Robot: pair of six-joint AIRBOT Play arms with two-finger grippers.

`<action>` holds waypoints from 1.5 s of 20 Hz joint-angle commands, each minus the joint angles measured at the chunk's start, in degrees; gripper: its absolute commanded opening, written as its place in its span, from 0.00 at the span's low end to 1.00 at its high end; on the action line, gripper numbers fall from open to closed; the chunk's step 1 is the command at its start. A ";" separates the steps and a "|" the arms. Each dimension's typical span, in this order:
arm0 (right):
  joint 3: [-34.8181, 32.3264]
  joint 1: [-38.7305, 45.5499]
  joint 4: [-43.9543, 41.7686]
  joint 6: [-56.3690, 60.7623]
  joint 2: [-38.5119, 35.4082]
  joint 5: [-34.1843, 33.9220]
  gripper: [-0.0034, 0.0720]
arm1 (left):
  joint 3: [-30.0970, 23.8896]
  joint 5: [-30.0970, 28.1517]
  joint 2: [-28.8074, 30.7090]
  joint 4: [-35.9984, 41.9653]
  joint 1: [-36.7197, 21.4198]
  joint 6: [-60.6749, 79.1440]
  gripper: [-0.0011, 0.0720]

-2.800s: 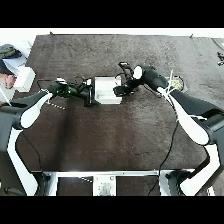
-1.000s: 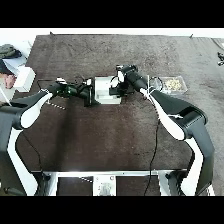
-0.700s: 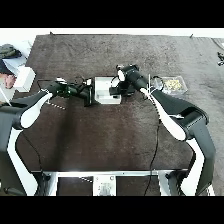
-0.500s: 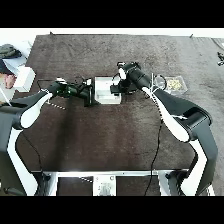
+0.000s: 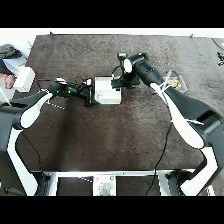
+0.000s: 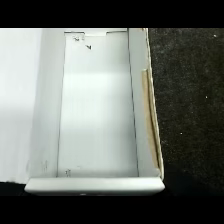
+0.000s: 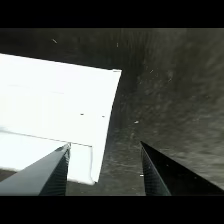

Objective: Fold the box and place the chain.

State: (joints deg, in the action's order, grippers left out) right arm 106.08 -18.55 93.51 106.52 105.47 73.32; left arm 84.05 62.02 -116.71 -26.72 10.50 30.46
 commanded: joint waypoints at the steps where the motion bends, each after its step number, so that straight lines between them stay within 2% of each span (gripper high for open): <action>1: 0.04 1.46 0.59 -6.27 -6.08 -2.29 0.70 | -0.02 -0.04 -0.02 0.00 -0.02 0.00 0.41; 4: -0.37 4.28 3.04 -8.72 -11.34 -6.88 0.70 | -0.02 -0.02 -0.02 0.00 -0.02 0.00 0.41; 6: -3.23 6.93 3.41 -9.53 -14.78 -10.10 0.70 | -0.02 -0.02 -0.02 0.00 -0.02 0.00 0.41; 8: -8.76 10.19 4.02 -9.84 -18.34 -15.26 0.70 | -0.02 -0.04 -0.02 0.00 -0.02 0.00 0.41; 12: -24.15 17.55 4.00 -10.34 -24.74 -32.02 0.70 | -0.02 -0.02 -0.02 0.00 -0.02 0.00 0.41; 13: -26.91 19.74 3.74 -10.32 -25.03 -32.61 0.70 | -0.02 -0.04 -0.02 0.00 -0.02 0.00 0.41; 14: -28.92 21.94 3.30 -10.34 -24.85 -32.24 0.61 | -0.02 -0.02 -0.02 0.00 -0.02 0.00 0.41; 16: -30.86 26.36 1.33 -10.54 -23.28 -30.51 0.56 | -0.02 -0.04 -0.02 0.02 -0.02 0.00 0.41; 21: -30.42 34.62 -14.47 -21.66 -18.27 -26.18 0.55 | -0.02 -0.04 -0.02 0.04 -0.02 0.00 0.41; 24: -26.99 36.30 -15.32 -24.46 -12.63 -20.55 0.56 | -0.02 -0.02 -0.02 0.07 -0.02 0.00 0.41; 30: -18.27 36.70 -15.23 -25.99 -4.24 -14.47 0.54 | -0.02 -0.04 -0.02 0.15 -0.02 0.00 0.41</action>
State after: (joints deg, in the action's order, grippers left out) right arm 84.23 17.69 79.02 81.97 97.67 55.07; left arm 84.05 62.00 -116.71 -26.61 10.50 30.46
